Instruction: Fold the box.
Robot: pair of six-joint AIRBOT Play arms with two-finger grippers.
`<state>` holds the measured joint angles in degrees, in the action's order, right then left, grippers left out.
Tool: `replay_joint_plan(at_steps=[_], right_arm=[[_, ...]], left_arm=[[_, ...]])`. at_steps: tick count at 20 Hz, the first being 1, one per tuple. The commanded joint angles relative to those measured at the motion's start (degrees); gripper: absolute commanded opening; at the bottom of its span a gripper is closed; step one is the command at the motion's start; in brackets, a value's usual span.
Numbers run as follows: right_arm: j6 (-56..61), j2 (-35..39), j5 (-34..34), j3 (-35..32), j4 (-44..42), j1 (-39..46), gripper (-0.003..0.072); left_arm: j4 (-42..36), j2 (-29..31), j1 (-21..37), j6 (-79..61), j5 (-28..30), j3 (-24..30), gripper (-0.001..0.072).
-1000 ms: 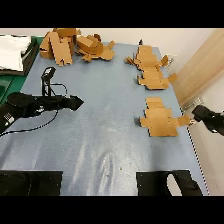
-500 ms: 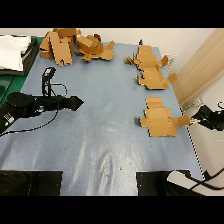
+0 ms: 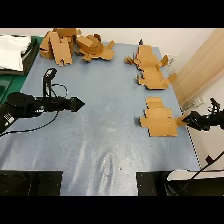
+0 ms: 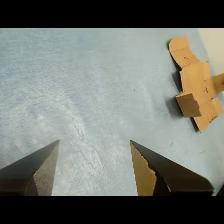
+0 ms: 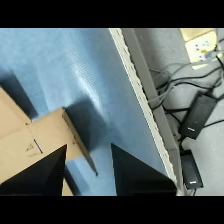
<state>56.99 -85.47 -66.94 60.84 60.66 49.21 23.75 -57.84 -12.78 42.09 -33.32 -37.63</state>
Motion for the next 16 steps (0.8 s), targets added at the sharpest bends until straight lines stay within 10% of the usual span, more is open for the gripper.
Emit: replay_joint_plan(at_steps=[1, 16], right_arm=[[-3.1, -3.5, -0.3, 2.4, -4.9, 0.0, 0.0445], [-3.9, -4.3, -6.4, 3.4, -0.9, -2.3, 0.0302]], left_arm=[[0.0, 0.0, 0.0, 0.0, -0.2, 0.0, 0.0691], [-0.2, 0.0, -0.1, 1.1, -2.3, 0.0, 0.0691]])
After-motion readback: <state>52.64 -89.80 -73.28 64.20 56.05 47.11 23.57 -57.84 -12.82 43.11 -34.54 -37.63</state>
